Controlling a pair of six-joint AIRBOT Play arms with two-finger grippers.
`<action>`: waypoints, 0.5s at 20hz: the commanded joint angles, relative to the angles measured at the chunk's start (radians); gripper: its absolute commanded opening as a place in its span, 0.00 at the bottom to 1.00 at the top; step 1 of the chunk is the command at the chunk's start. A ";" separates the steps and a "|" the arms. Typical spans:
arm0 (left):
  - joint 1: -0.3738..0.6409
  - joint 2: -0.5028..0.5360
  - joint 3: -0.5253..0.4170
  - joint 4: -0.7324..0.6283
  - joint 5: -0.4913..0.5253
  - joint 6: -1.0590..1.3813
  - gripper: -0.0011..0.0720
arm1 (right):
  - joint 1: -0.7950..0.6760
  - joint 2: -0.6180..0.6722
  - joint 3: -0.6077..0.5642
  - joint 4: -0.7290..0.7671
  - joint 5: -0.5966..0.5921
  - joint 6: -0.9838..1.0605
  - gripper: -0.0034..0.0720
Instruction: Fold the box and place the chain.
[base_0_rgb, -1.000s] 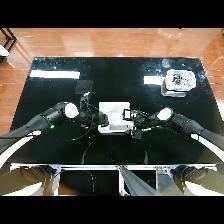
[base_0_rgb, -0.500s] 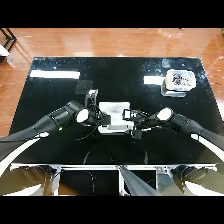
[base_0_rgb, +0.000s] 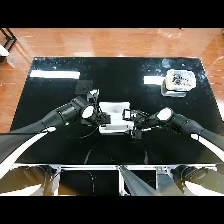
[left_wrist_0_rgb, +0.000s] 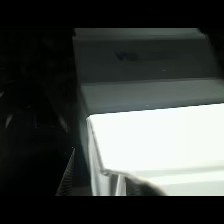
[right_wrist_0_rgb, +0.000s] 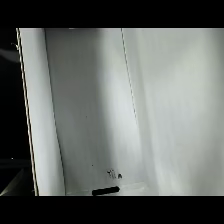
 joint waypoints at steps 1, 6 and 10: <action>-0.001 -0.014 0.011 0.014 -0.021 -0.037 0.58 | 0.001 -0.001 0.000 0.000 0.000 0.000 0.58; -0.010 -0.032 0.011 0.011 -0.015 -0.072 0.58 | 0.001 -0.001 0.000 0.000 0.000 0.000 0.58; -0.017 -0.060 0.011 0.000 -0.010 -0.071 0.58 | 0.001 -0.001 0.000 0.000 0.000 0.000 0.58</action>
